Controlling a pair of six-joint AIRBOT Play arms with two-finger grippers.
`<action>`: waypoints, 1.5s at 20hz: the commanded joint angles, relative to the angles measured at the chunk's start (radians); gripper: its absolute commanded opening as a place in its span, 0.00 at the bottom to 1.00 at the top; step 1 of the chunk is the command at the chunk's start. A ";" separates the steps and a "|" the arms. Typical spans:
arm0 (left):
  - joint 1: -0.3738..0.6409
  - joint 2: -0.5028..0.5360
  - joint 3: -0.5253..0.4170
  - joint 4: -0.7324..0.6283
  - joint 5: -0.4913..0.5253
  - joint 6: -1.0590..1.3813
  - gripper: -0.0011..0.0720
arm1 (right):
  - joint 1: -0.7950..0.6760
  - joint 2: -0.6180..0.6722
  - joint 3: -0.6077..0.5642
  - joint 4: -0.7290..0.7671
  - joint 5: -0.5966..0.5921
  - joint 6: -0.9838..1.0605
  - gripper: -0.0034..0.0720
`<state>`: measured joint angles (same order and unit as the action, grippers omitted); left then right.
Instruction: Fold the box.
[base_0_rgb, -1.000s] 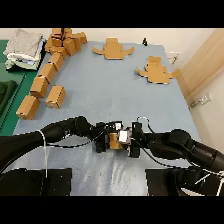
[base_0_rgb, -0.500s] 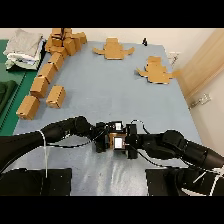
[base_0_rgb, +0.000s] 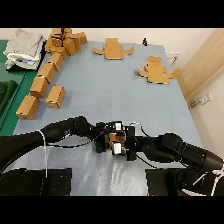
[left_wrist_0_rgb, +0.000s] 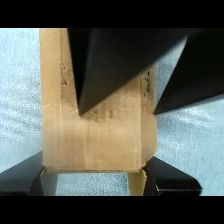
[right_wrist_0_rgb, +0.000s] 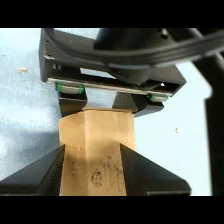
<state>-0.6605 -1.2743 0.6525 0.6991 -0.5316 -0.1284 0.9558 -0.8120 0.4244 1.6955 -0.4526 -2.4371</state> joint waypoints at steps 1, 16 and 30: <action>0.001 0.000 0.000 0.000 0.000 0.000 0.65 | 0.040 0.003 -0.021 -0.092 0.029 0.105 0.73; 0.001 0.000 0.001 0.000 0.000 0.000 0.65 | 0.069 0.001 -0.025 -0.319 0.053 0.290 0.50; 0.001 0.000 0.001 0.000 0.000 0.000 0.65 | 0.069 0.047 -0.025 -0.320 0.052 0.290 0.41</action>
